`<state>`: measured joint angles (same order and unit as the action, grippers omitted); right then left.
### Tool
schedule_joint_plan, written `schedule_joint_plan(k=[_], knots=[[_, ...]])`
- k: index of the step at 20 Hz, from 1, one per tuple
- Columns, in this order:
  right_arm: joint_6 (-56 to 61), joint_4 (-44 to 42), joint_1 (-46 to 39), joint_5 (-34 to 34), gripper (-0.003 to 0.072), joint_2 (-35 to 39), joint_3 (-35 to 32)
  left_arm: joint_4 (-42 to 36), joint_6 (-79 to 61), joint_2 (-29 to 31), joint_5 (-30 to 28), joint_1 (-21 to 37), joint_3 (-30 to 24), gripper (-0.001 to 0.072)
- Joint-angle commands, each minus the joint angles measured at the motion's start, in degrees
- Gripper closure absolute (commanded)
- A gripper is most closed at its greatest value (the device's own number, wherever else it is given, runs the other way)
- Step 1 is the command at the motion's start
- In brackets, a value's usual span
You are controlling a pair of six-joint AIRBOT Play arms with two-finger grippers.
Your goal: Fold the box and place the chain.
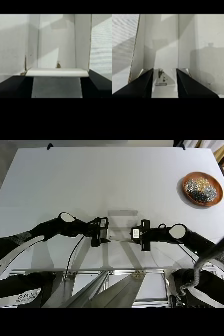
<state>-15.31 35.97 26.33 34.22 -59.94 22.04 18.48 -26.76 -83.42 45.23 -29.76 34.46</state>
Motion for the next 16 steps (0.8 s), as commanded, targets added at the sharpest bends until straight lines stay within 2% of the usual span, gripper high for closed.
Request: schedule_joint_plan(k=[1, 2, 5, 6, 10, 12, 16], knots=[[-0.17, -0.17, -0.02, -2.08, 0.0349, -0.02, -0.02, -0.02, 0.00, 0.04, -0.02, 0.02, -0.04, 0.0572], [-0.15, 0.76, -0.02, -2.34, 0.0353, 0.42, -0.02, -0.02, 0.00, 0.04, -0.02, 0.02, -0.04, 0.0572], [2.62, 7.54, -0.09, -1.95, 0.0622, 4.90, -0.02, -0.02, 0.00, 0.04, -0.02, 0.02, -0.04, 0.0572], [4.68, 9.35, -0.66, -1.64, 0.0668, 6.95, -0.02, -0.02, 0.00, 0.04, -0.02, 0.02, -0.04, 0.0572], [11.30, 18.14, -6.36, 6.75, 0.0668, 14.97, -0.02, -0.02, 0.00, 0.04, -0.02, 0.02, -0.04, 0.0572], [16.39, 17.40, -11.41, 11.47, 0.0668, 18.80, -0.02, 0.00, 0.00, 0.04, -0.02, 0.02, -0.04, 0.0572], [43.67, 13.31, -21.27, 11.19, 0.0667, 23.82, 0.00, -0.02, 0.00, 0.04, -0.02, 0.02, -0.04, 0.0572]])
